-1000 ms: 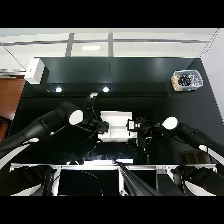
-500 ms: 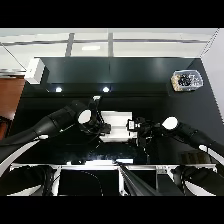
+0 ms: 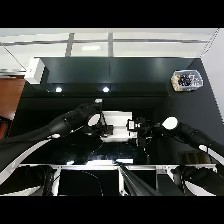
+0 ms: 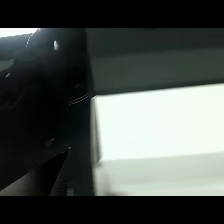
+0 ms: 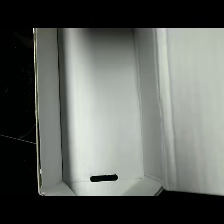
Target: Fold the box and place the chain.
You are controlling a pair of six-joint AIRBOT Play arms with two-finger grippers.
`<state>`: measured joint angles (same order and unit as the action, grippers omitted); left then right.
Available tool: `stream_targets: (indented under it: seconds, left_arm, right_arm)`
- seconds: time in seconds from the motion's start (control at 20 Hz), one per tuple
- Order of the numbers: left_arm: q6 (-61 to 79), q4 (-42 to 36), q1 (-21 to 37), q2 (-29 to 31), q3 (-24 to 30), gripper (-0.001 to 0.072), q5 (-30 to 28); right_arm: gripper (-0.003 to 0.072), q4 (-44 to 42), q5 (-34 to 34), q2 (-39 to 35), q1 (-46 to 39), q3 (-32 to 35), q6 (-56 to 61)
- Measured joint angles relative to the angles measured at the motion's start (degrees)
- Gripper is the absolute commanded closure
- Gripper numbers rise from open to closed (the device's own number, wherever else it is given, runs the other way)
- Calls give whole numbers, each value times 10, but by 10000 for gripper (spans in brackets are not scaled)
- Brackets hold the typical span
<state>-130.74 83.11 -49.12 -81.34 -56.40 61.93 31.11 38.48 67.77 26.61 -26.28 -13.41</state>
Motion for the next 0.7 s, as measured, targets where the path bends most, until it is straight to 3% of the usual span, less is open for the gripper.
stream_targets:
  seconds: [0.7]
  left_arm:
    - [-72, 23, -6, -32, -28, 304, 31]
  right_arm:
    - [442, 0, 0, 0, 0, 0, 0]
